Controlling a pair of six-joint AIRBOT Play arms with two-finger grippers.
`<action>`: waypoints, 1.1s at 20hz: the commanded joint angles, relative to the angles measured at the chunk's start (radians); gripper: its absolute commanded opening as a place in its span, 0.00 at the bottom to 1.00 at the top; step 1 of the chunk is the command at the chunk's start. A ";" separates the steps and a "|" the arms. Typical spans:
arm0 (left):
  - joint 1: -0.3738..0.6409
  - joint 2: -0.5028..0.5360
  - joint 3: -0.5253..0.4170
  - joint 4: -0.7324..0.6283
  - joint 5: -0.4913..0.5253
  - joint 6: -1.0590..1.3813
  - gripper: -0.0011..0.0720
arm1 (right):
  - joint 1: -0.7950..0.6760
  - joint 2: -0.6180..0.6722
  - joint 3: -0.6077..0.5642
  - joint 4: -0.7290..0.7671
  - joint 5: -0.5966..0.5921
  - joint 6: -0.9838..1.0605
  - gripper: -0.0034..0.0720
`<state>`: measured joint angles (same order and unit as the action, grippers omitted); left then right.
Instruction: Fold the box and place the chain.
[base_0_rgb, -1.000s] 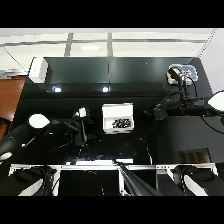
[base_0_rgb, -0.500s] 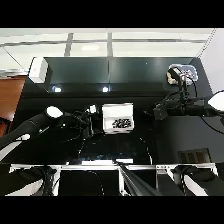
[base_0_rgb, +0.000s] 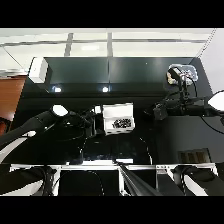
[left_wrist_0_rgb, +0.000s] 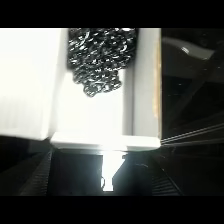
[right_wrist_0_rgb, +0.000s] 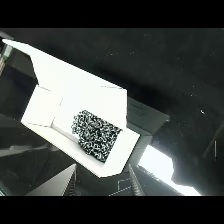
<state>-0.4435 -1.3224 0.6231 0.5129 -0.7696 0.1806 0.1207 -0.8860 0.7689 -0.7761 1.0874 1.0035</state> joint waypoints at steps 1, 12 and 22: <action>-0.012 -0.010 0.011 0.014 0.002 -0.006 0.99 | 0.000 0.000 0.000 0.000 0.000 0.000 0.55; -0.051 -0.051 0.063 0.010 0.055 -0.050 0.88 | 0.047 -0.004 -0.001 0.000 -0.102 0.000 0.55; -0.051 -0.051 0.063 0.077 0.055 -0.045 0.59 | 0.145 -0.307 0.131 0.036 -0.477 0.103 0.98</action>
<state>-0.4934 -1.3727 0.6857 0.5571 -0.7181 0.1345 0.2516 -1.0756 0.8379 -0.7502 0.6529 1.0992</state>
